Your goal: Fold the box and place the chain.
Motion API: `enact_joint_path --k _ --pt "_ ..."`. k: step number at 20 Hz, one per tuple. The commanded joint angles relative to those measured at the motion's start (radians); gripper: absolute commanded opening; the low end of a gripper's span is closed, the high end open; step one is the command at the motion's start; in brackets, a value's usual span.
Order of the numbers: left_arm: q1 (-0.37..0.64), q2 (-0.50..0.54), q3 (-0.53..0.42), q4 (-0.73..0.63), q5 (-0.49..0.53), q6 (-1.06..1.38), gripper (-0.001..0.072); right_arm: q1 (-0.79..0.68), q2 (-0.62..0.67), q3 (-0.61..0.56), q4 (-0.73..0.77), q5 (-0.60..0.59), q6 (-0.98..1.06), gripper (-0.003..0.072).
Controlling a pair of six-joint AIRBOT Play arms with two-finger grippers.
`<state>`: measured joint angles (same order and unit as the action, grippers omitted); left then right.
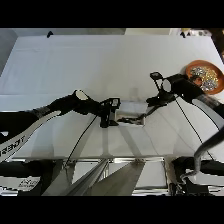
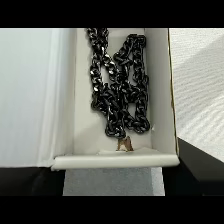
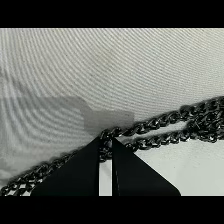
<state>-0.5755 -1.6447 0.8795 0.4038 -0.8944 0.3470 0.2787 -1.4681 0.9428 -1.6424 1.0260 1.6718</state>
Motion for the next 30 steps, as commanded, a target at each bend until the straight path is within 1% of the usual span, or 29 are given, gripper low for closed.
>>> enact_joint_path --k 1,4,8,13,16,20,23,26,30 --pt "0.000 0.001 0.001 0.000 0.000 0.000 0.0211 0.000 0.049 0.000 -0.011 0.027 -0.005 0.0019" --pt "0.000 0.001 0.001 0.000 0.000 0.000 0.0211 0.000 0.158 0.000 -0.011 0.072 -0.005 0.0019" --pt "0.000 0.001 0.001 0.000 0.000 0.000 0.0211 0.031 0.320 0.000 -0.008 0.166 -0.031 0.0019" --pt "0.000 0.001 0.001 0.000 0.000 0.000 0.0211 0.145 0.498 0.000 0.024 0.242 -0.030 0.0019" --pt "0.000 0.001 0.001 0.000 0.000 0.000 0.0211 0.225 0.569 0.000 0.090 0.242 -0.026 0.0019" --pt "0.000 0.001 0.001 0.000 0.000 0.000 0.0211 0.323 0.596 0.000 0.170 0.200 -0.019 0.0019" --pt "0.000 0.001 0.001 0.000 0.000 0.000 0.0211 0.374 0.595 0.000 0.231 0.129 -0.019 0.0019" --pt "0.000 0.001 0.001 0.000 0.000 0.000 0.0211 0.412 0.595 0.000 0.246 0.071 -0.002 0.0019" --pt "0.000 0.001 0.001 0.000 0.000 0.000 0.0211 0.440 0.563 0.000 0.270 0.045 0.003 0.0020"
